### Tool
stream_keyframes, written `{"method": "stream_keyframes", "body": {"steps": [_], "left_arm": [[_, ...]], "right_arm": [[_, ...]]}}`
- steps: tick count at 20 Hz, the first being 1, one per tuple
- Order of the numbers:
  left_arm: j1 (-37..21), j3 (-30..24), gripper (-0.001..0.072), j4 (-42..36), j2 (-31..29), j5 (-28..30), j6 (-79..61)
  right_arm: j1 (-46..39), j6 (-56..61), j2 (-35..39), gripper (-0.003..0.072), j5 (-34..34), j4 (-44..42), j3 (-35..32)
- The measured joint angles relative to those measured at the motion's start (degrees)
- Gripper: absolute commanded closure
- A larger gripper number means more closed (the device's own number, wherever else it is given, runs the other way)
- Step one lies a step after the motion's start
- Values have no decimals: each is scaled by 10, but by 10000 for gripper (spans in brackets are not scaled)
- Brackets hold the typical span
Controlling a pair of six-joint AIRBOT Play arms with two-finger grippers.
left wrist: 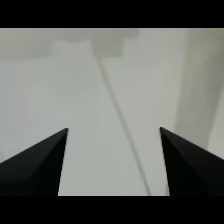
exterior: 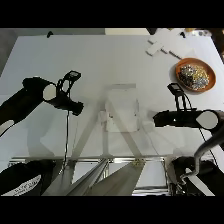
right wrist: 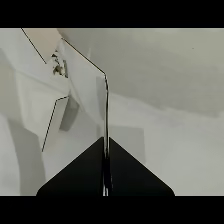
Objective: Fold the box and place the chain.
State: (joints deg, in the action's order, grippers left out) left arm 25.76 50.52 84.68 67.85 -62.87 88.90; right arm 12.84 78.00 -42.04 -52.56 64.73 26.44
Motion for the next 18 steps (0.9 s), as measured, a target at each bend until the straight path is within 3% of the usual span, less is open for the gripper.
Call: {"method": "stream_keyframes", "body": {"steps": [4,7,12,18], "left_arm": [[-5,2,73,-170,16,78,-167],[-38,3,71,-336,53,98,-319],[-119,4,72,-558,136,28,-521],[-146,34,80,-630,212,-26,-607]], "right_arm": [[27,12,3,671,21,0,-6],[34,16,3,671,27,0,-7],[37,16,3,671,32,-1,-8],[37,17,3,671,25,-1,-8]]}}
